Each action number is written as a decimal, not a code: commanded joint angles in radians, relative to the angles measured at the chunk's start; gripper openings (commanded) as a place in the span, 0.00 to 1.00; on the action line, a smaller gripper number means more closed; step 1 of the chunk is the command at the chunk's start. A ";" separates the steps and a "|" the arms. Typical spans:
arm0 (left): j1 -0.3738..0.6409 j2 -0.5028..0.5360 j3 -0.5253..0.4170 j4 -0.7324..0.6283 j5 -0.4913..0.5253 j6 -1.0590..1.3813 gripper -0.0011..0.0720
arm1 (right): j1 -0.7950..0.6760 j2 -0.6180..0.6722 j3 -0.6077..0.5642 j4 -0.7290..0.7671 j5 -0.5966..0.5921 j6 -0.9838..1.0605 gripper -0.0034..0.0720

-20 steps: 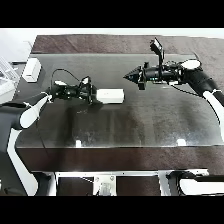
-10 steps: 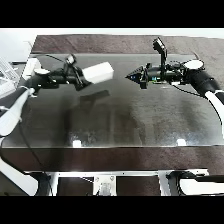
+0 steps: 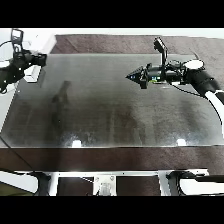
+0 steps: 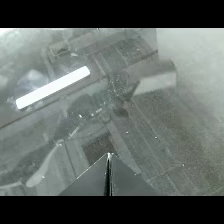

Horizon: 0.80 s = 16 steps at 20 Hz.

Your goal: Fold the box and place the chain.

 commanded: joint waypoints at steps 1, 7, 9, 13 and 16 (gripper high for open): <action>0.038 0.000 -0.019 0.002 0.273 -0.052 0.04 | 0.000 0.001 0.000 0.000 0.001 0.012 0.05; 0.220 -0.018 -0.058 0.043 -0.020 -0.095 0.04 | 0.000 0.001 0.000 0.000 0.000 0.011 0.05; 0.250 -0.037 -0.057 0.130 -0.063 -0.135 0.04 | 0.002 0.001 0.000 0.000 0.001 0.012 0.05; 0.259 -0.084 -0.054 0.134 -0.166 -0.093 0.04 | 0.005 0.001 0.000 0.027 0.001 0.012 0.05; 0.259 -0.111 -0.052 0.132 -0.132 -0.095 0.04 | 0.013 0.001 0.000 0.026 0.001 0.011 0.05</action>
